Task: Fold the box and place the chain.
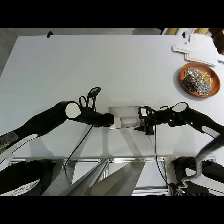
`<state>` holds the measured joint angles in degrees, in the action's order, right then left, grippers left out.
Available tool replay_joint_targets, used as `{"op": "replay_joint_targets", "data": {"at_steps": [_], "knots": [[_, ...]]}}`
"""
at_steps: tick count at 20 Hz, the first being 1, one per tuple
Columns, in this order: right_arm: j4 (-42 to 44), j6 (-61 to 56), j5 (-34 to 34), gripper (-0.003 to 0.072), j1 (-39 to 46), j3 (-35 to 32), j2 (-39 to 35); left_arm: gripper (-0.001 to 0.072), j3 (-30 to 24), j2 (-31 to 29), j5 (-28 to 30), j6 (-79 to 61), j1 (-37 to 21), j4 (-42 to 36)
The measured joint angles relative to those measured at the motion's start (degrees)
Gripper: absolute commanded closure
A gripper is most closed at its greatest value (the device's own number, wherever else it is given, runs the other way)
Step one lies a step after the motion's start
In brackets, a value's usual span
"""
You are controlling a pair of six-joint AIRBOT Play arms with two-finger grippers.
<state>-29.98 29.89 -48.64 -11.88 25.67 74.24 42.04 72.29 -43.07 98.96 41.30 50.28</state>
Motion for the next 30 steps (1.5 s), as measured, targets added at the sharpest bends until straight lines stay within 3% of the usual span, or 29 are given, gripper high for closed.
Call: {"op": "replay_joint_targets", "data": {"at_steps": [11, 18, 21, 30], "knots": [[0.0, 0.0, 0.0, 0.0342, 0.0, 0.0, 0.0, 0.0418, 11.28, 5.25, -10.34, 20.26, 4.44, 18.71], [0.0, 0.0, 0.0, 0.0342, 0.0, 0.02, 0.0, 0.0419, 23.17, 13.9, -21.51, 34.47, 9.35, 28.55], [-0.02, 0.0, 0.0, 0.0342, 0.0, 0.0, 0.0, 0.0419, 25.42, 16.7, -25.07, 39.98, 10.67, 30.84], [0.0, 0.0, 0.0, 0.0342, 0.0, 0.02, 0.0, 0.0445, 26.75, 19.37, -24.44, 48.35, 12.17, 32.02]]}}
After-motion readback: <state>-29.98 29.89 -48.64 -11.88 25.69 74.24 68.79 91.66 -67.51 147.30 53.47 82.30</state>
